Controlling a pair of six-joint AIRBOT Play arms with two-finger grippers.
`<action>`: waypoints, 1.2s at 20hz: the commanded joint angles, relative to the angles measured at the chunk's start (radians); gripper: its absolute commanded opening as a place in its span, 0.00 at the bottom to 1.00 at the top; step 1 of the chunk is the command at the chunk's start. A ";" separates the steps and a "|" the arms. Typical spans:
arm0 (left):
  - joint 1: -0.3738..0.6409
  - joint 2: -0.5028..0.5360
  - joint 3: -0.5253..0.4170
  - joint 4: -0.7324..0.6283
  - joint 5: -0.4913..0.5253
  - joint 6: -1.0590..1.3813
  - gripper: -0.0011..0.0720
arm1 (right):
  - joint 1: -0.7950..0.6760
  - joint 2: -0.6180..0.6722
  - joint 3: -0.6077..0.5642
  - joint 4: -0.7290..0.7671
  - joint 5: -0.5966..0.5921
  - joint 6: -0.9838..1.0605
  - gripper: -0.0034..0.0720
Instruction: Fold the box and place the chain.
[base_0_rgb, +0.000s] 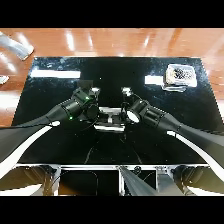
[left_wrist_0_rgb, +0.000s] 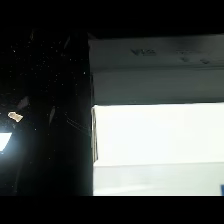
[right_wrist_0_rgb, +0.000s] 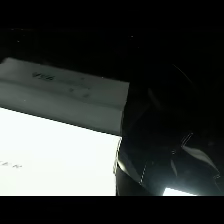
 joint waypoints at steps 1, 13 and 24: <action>-0.001 0.000 0.000 0.000 -0.001 0.000 0.05 | 0.001 -0.013 -0.001 -0.001 0.006 0.000 0.23; -0.001 0.000 0.000 0.000 -0.002 0.000 0.05 | 0.001 -0.056 0.002 -0.001 -0.006 -0.009 0.09; -0.001 0.000 0.000 0.000 -0.001 0.000 0.05 | 0.000 -0.055 0.051 0.010 0.026 -0.032 0.55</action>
